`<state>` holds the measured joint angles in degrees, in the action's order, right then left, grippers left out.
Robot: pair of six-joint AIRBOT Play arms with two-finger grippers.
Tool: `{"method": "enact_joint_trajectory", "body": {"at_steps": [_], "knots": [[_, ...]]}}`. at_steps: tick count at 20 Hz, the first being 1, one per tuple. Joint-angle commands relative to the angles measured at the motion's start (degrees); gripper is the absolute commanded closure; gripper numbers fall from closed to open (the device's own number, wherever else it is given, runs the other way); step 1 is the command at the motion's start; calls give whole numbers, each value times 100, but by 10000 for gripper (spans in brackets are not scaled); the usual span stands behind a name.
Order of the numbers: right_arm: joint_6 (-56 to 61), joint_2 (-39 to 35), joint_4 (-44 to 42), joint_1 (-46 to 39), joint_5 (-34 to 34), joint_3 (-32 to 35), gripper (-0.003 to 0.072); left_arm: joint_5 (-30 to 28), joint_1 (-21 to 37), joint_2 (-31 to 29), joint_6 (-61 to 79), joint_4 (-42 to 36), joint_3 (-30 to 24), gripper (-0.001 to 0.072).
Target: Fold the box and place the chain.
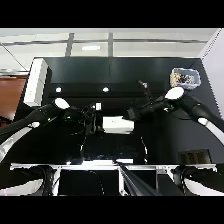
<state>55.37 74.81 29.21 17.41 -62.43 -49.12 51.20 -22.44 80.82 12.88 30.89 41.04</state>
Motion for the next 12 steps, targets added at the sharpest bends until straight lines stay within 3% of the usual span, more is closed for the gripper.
{"method": "enact_joint_trajectory", "body": {"at_steps": [1,2,3,6,9,12], "knots": [[319,-782,560,-745,-402,-229,669,7,7,-9,20,-149,17,170],[459,-1040,837,-1062,-474,-229,669,-4,11,-28,17,-125,17,41],[573,-1274,1071,-1388,-632,-229,668,11,26,-72,13,-44,17,-5],[678,-1777,1488,-2212,-1158,-229,668,315,199,-356,-470,136,17,-8],[675,-2000,1523,-2730,-1248,-227,668,833,363,-916,-870,293,17,-8],[656,-1998,1547,-2798,-1045,-219,668,435,151,-1263,-1650,302,173,-4]]}}
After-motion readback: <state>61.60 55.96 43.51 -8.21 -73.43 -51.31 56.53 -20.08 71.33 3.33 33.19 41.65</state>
